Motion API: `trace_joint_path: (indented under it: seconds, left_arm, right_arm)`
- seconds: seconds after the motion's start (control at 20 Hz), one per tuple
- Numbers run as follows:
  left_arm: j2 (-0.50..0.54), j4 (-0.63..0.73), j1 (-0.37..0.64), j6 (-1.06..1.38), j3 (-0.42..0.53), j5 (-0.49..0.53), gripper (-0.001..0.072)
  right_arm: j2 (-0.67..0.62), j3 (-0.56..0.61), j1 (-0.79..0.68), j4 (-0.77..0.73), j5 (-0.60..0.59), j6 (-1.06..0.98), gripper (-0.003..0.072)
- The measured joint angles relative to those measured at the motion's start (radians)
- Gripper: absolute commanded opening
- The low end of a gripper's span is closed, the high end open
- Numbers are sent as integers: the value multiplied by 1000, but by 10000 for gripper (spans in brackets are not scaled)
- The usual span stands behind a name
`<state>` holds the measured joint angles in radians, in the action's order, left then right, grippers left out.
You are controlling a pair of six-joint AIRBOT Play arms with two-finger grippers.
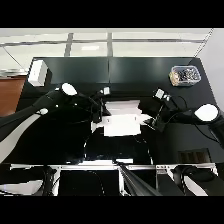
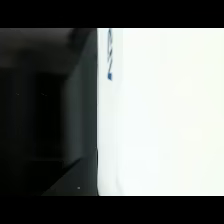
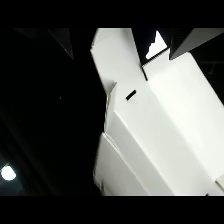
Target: Fold the box and place the chain.
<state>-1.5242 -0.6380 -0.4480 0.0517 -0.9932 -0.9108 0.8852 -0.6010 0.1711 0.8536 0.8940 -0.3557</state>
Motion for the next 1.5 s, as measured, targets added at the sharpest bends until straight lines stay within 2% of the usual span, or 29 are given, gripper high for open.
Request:
trace_joint_path:
  seconds: [0.1,0.3,0.65,1.05,1.5]
  left_arm:
    - [0,-23,-27,40,4,104,27]
    - [-19,-47,-50,48,8,166,27]
    - [-58,-62,-57,47,9,90,27]
    - [-68,-76,-49,46,9,65,28]
    - [-69,-79,-49,43,9,63,27]
  right_arm:
    - [3,10,27,45,10,17,678]
    - [4,45,62,98,-3,33,677]
    - [5,80,75,123,-13,39,677]
    - [5,138,119,124,-5,57,678]
    - [24,197,261,76,-183,64,677]
